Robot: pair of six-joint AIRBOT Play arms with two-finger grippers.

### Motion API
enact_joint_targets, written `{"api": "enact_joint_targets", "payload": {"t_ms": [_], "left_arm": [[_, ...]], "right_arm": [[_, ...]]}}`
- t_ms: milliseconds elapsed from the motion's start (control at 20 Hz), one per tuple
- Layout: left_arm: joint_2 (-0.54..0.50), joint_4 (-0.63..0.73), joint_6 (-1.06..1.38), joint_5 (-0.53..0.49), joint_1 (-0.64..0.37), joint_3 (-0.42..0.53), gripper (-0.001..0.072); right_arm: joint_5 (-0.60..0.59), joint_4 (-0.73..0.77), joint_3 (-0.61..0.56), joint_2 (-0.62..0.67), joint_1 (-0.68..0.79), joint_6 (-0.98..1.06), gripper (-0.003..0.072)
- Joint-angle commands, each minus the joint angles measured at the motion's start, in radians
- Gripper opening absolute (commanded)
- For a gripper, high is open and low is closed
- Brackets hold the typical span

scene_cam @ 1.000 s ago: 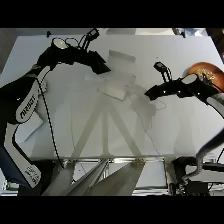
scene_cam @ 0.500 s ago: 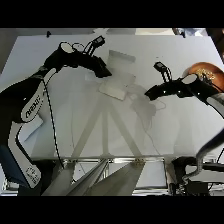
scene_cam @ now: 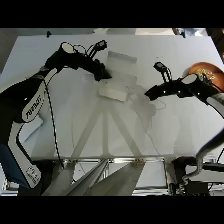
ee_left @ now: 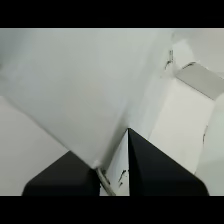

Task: Fold the box and place the chain.

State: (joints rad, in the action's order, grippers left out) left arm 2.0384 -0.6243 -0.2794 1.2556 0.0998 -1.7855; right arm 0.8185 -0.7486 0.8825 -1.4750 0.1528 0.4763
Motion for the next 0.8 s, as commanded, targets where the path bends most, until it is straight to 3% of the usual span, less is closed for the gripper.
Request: {"api": "enact_joint_targets", "payload": {"t_ms": [0,200,300,350,400,650,750], "left_arm": [[0.001,0.03,0.026,0.062,0.002,-0.001,0.015],[0.001,0.033,0.026,0.091,0.002,-0.001,0.0184],[0.001,0.033,0.026,0.103,0.001,-0.001,0.0499],[0.001,0.032,0.026,0.105,0.001,-0.001,0.0543],[0.001,0.033,0.026,0.108,0.001,-0.001,0.0542],[0.001,0.032,0.026,0.111,0.0,-0.001,0.0395],[0.0,0.032,0.026,0.111,0.0,-0.001,0.0395]], "right_arm": [[0.0,0.001,0.0,0.0,-0.001,0.0,0.0016],[0.0,0.001,0.0,0.0,-0.001,0.0,0.0016],[0.0,0.001,0.0,0.0,-0.001,0.0,0.0016],[0.0,0.001,0.0,0.0,-0.001,0.0,0.0016],[0.0,0.001,0.0,0.0,-0.001,0.0,0.0016],[0.0,0.001,0.0,0.0,-0.001,0.0,0.0016],[0.0,0.001,0.0,0.0,-0.001,0.0,0.0016]]}}
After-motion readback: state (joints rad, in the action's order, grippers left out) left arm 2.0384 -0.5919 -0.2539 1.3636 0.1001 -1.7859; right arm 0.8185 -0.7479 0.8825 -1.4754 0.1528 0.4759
